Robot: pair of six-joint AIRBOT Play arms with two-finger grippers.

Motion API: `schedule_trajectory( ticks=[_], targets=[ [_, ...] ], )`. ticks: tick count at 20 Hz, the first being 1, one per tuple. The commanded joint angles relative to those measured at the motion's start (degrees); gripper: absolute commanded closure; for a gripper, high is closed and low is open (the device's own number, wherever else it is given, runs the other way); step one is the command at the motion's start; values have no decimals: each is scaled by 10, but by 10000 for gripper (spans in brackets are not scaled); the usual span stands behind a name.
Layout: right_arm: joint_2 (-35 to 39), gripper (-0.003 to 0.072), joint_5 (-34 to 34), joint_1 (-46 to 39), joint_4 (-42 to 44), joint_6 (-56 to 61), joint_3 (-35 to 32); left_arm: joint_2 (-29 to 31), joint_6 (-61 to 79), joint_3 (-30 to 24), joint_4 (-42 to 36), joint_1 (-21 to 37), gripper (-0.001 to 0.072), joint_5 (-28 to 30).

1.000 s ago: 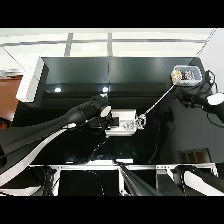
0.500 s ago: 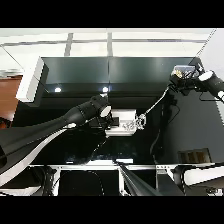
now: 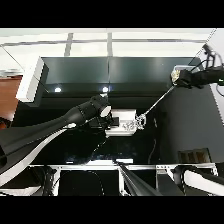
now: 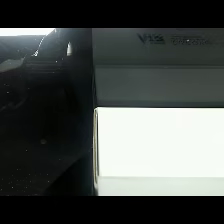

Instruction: Fold the box and place the chain.

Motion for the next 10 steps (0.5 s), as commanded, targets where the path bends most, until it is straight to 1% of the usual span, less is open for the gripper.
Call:
schedule_trajectory(
  ticks=[1, 3, 5, 8, 10],
  targets=[
    [161, 662, 81, 0, 22, -31, -70, 0, 0, 0, 0, 0, 680, 0],
    [231, 662, 92, 1, 77, -38, -111, 0, 0, 0, 0, 0, 680, 0],
    [271, 662, 127, 1, 148, -57, -126, 0, 0, 0, 0, 0, 680, 0],
    [286, 662, 170, 1, 239, -86, -126, 0, 0, 0, 0, 0, 680, 0],
    [286, 662, 168, 9, 274, -98, -126, 0, 0, 0, 0, 0, 680, 0]
  ],
)
